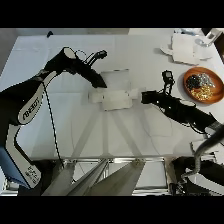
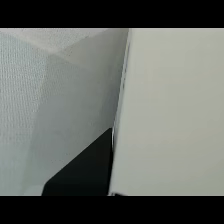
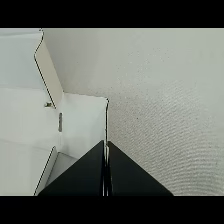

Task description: Fold the box and place the chain.

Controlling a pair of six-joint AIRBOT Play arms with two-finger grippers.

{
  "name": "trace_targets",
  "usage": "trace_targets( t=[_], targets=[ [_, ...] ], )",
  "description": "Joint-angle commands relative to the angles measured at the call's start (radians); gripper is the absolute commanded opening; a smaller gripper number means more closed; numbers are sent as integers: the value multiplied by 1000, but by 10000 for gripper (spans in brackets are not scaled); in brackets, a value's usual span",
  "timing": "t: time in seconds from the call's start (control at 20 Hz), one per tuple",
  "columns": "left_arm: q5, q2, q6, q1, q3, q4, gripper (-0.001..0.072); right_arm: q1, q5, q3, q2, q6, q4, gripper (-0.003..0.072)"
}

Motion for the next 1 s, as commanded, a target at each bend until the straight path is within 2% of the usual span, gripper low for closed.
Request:
trace_targets(
  t=[0.0, 0.7, 0.75, 0.8, 0.85, 0.9, 0.95],
  targets=[
    [0, 1, 3, 0, 1, 1, 14, 0, 0, 0, 1, 0, 0, 12],
    [-9, 1, 4, 0, 1, 1, 10, 0, 3, 0, 0, 0, 0, 14],
    [-9, 1, 4, 0, 1, 1, 10, 0, 3, 0, 0, 0, 0, 76],
    [-10, 1, 4, 0, 1, 1, 10, 0, 4, 0, 1, 0, -3, 298],
    [-10, 1, 4, 0, 1, 2, 10, 0, 6, 1, 2, 1, -3, 576],
    [-10, 5, 14, 0, 1, 11, 9, 0, 6, 1, 8, 1, -3, 655],
    [-10, 12, 18, 1, 1, 13, 8, 0, 6, 1, 23, 1, -3, 655]
  ],
)
